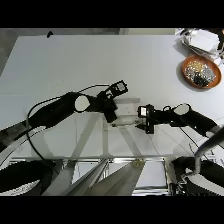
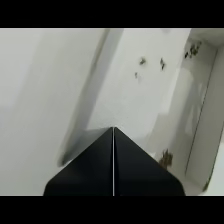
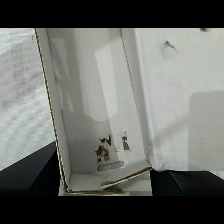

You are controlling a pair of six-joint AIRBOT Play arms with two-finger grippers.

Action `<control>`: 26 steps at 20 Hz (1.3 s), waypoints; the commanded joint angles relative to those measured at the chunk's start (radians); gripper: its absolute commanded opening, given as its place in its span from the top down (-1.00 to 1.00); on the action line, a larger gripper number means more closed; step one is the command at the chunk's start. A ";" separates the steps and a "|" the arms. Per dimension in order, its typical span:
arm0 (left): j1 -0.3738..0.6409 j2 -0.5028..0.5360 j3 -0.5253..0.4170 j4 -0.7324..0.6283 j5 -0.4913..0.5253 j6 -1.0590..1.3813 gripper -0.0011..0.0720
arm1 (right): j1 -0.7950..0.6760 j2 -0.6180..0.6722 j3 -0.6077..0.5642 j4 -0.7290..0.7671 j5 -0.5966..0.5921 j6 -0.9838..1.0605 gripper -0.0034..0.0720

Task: Fold the box and place the chain.

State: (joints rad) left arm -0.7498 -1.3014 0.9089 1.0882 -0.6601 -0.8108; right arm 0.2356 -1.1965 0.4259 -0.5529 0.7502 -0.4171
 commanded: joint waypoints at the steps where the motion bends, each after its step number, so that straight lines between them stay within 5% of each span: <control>1: 0.027 0.088 -0.002 0.131 -0.138 -0.008 0.96 | 0.000 0.001 0.000 0.000 0.001 0.000 0.02; 4: 0.045 0.094 -0.065 0.027 -0.140 0.171 0.96 | 0.000 0.001 0.000 0.000 0.001 0.000 0.02; 8: 0.047 0.094 -0.190 -0.143 -0.023 0.369 0.96 | 0.000 0.001 0.000 0.000 0.001 0.000 0.02; 12: 0.048 0.093 -0.214 -0.205 0.017 0.425 0.96 | 0.000 0.001 0.000 0.000 0.001 0.000 0.02; 22: 0.121 0.095 -0.214 -0.079 -0.224 0.415 0.93 | 0.000 0.001 0.000 0.000 0.001 0.000 0.02; 23: 0.124 0.095 -0.214 -0.066 -0.229 0.422 0.82 | 0.000 0.001 0.000 0.000 0.001 0.000 0.02; 25: 0.123 0.095 -0.214 -0.060 -0.215 0.459 0.19 | 0.000 0.001 0.000 0.000 0.001 0.000 0.02; 26: 0.120 0.095 -0.214 -0.060 -0.193 0.483 0.15 | 0.000 0.001 0.000 0.000 0.001 0.000 0.02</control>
State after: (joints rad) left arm -0.6323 -1.2072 0.6956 1.0050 -0.8558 -0.3733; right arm 0.2356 -1.1965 0.4259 -0.5529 0.7509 -0.4171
